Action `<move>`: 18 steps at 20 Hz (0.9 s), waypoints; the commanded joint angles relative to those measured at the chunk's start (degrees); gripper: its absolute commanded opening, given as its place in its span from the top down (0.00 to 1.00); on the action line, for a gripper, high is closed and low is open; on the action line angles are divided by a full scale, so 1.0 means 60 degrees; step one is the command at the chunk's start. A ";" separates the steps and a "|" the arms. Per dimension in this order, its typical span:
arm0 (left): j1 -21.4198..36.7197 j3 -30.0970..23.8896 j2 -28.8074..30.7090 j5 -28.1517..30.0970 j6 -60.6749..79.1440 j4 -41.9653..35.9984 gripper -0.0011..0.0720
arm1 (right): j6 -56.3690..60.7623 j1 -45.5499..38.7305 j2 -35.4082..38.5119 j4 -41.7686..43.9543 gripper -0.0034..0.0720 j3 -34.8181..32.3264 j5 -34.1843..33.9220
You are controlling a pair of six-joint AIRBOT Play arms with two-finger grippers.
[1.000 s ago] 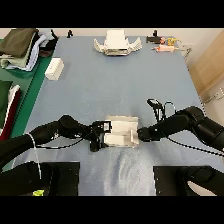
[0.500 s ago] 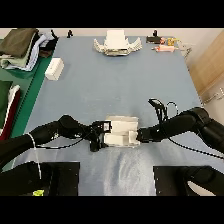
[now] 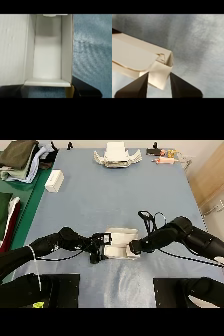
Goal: Fold the box.
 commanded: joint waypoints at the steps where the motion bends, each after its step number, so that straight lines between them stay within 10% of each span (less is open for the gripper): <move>1: 0.0000 0.0007 -0.0004 0.0004 0.0000 0.0004 0.34 | 0.2164 0.1151 -0.0820 -0.2320 0.43 0.1020 -0.0936; 18: 0.0000 0.0004 -0.0004 0.0004 0.0000 0.0004 0.34 | 0.5198 0.2237 -0.3213 -0.3093 0.43 0.2127 -0.1381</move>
